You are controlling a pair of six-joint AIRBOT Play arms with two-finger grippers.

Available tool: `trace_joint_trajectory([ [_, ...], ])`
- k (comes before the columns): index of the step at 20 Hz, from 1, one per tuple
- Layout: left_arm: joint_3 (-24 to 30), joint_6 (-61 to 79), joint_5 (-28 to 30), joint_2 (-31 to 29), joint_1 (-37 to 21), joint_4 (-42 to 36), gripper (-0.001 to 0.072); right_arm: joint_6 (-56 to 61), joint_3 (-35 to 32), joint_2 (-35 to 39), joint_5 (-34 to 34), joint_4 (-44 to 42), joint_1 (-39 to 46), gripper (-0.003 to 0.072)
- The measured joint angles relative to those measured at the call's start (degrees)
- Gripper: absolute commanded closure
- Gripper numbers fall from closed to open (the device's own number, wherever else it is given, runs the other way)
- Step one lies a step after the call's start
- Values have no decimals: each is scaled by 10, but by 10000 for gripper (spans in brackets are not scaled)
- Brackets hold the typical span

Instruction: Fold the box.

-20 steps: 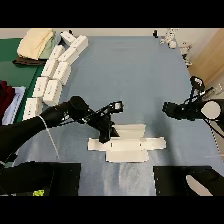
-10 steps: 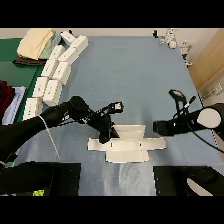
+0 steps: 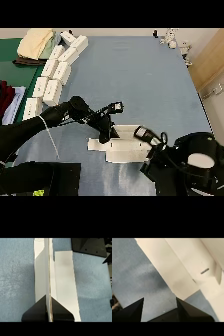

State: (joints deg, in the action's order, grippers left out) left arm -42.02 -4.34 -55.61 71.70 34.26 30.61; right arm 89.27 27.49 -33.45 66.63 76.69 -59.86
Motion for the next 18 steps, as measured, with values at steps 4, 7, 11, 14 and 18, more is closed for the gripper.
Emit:
trace_joint_trajectory([
  [4, 0, 0, 0, 0, 0, 0, 698, -75, -10, -64, -65, 56, -45, 83],
  [7, 0, 0, 0, 0, 0, 0, 698, -105, -12, -116, -97, 75, -56, 83],
  [11, 0, 0, 0, 0, 0, 0, 698, -118, -13, -148, -126, 94, -61, 84],
  [14, 0, 0, 0, 0, 0, 0, 698, -93, -8, -155, -137, 130, -62, 85],
  [18, 0, 0, 1, 0, 0, 0, 698, -58, 5, -141, -141, 172, -63, 85],
])
